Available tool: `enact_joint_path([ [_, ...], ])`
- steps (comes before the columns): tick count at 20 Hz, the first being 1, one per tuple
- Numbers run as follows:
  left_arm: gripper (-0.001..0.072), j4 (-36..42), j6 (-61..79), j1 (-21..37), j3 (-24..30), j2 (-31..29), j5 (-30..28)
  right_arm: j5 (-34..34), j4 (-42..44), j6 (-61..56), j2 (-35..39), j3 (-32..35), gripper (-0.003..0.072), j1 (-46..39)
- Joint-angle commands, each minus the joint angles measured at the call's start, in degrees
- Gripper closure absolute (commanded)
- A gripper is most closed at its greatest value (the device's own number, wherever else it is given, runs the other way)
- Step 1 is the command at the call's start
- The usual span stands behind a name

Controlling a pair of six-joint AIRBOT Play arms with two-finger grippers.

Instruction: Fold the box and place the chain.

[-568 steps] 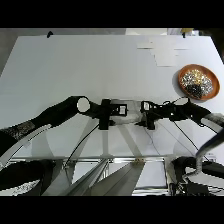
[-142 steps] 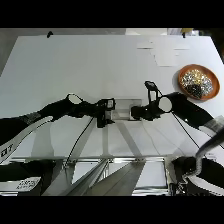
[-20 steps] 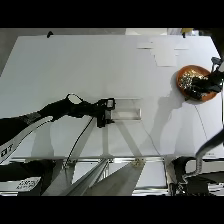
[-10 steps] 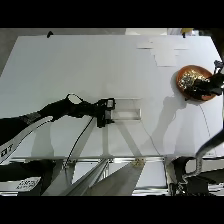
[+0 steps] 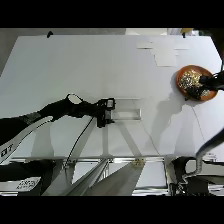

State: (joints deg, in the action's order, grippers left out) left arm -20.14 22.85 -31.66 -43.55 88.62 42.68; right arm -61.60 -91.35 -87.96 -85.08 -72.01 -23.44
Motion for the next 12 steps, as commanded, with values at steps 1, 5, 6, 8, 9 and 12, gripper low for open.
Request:
enact_joint_path([
  [1,0.0438,-0.02,0.02,0.0,0.02,0.0,0.0,-3.58,1.14,4.26,8.98,-0.02,0.0671,-0.02],
  [5,0.0438,-0.02,0.02,0.02,0.02,0.0,-0.02,-5.79,5.07,6.71,18.14,-0.02,0.0671,0.0],
  [6,0.0438,-0.02,0.02,0.02,0.02,0.0,0.0,-6.01,5.29,6.93,19.15,-0.02,0.0671,0.0],
  [8,0.0438,0.0,0.02,0.02,0.02,0.0,-0.02,-9.97,10.25,8.17,19.98,-0.02,0.0671,0.0],
  [9,0.0438,-0.02,0.02,0.02,0.02,0.0,-0.02,-11.74,14.25,10.19,20.02,-0.02,0.0671,0.31],
  [12,0.0438,-0.02,0.02,0.02,0.02,0.0,-0.02,-14.14,18.4,12.2,20.02,0.0,0.0671,3.74],
])
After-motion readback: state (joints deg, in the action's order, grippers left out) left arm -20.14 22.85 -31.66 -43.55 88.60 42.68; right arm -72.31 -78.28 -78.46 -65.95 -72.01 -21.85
